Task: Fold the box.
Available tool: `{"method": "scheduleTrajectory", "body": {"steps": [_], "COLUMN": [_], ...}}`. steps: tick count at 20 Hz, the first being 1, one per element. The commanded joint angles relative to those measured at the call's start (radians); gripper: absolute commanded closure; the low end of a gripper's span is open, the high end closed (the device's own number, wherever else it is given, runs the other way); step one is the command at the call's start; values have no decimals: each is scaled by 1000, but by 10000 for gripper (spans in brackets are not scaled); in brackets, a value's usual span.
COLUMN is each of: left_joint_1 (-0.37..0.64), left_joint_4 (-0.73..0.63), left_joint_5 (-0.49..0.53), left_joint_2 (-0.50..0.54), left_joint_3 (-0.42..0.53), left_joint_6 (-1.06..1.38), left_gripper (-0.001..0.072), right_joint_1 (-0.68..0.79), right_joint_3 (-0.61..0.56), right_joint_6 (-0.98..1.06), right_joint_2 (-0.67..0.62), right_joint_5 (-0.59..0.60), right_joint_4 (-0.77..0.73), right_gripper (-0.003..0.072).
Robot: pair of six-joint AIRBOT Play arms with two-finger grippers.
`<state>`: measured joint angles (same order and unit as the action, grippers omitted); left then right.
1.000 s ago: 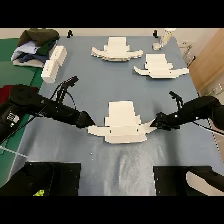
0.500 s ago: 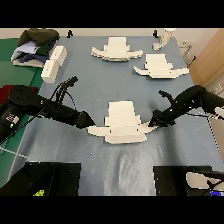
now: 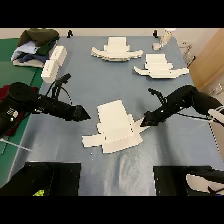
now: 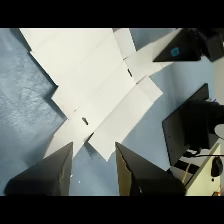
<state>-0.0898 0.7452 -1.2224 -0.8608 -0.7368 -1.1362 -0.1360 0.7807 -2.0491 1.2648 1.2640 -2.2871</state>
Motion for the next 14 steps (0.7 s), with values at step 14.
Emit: {"method": "scheduleTrajectory", "body": {"steps": [14], "left_joint_1": [119], "left_joint_4": [-327], "left_joint_5": [43], "left_joint_2": [-476], "left_joint_3": [-1], "left_joint_6": [443], "left_gripper": [274], "right_joint_1": [-184], "right_joint_3": [-325], "right_joint_6": [146], "right_joint_2": [-431], "right_joint_5": [-314], "right_joint_4": [-10], "right_gripper": [684]}}
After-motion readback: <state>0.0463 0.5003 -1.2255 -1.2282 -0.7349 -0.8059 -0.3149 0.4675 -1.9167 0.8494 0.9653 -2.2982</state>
